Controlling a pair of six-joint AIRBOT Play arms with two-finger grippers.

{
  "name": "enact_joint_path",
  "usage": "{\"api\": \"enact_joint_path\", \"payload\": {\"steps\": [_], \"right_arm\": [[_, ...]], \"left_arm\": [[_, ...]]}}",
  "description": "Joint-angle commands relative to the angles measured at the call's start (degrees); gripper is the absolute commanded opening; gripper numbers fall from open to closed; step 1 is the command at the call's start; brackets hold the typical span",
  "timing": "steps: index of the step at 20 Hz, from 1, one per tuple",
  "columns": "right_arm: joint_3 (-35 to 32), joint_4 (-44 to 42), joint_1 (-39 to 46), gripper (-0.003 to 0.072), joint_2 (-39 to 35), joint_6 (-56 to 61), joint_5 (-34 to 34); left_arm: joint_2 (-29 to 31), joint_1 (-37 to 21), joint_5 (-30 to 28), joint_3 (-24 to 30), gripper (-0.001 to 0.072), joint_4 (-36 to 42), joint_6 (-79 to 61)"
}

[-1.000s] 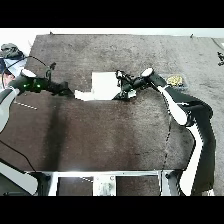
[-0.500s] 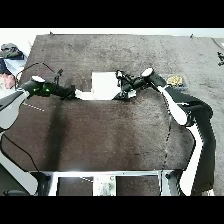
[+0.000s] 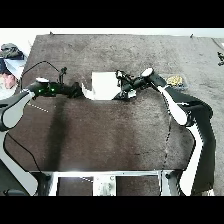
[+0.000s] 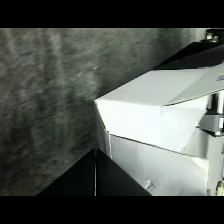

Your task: Fold the box and place the chain.

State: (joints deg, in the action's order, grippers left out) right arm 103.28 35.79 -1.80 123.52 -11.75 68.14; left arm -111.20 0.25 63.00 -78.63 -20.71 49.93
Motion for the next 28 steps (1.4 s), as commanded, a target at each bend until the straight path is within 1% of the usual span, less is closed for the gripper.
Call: {"api": "enact_joint_path", "payload": {"steps": [1, 2, 7, 12, 15, 19, 25, 28], "right_arm": [[0.02, -0.02, -0.04, 0.0272, 0.0, 0.0, 0.02], [0.02, -0.02, -0.04, 0.0272, 0.0, 0.0, 0.02], [0.02, -0.02, -0.04, 0.0272, 0.0, 0.0, 0.0], [0.02, -0.02, -0.04, 0.0272, 0.0, 0.0, 0.02], [0.02, -0.02, -0.04, 0.0272, 0.0, 0.0, 0.02], [0.02, -0.02, -0.04, 0.0272, 0.0, 0.0, 0.0], [0.02, -0.02, -0.04, 0.0272, 0.0, 0.0, 0.0], [0.02, -0.02, -0.04, 0.0272, 0.0, 0.0, 0.0]], "left_arm": [[0.15, 0.11, 1.07, -0.76, 0.0164, 1.77, -0.94], [0.15, 0.11, 1.62, -1.09, 0.0324, 1.99, -0.92], [0.17, 0.57, 4.66, -2.43, 0.0322, 2.75, -0.92], [0.17, 2.38, 4.98, -5.03, 0.0322, 0.7, -0.57], [0.17, 4.04, 5.33, -7.06, 0.0322, -2.12, 0.81], [0.17, 6.34, 4.31, -10.88, 0.0323, -10.49, 7.98], [0.17, 8.55, 2.08, -13.11, 0.0323, -16.74, 14.84], [0.17, 10.03, 1.14, -14.45, 0.0323, -21.42, 19.43]]}}
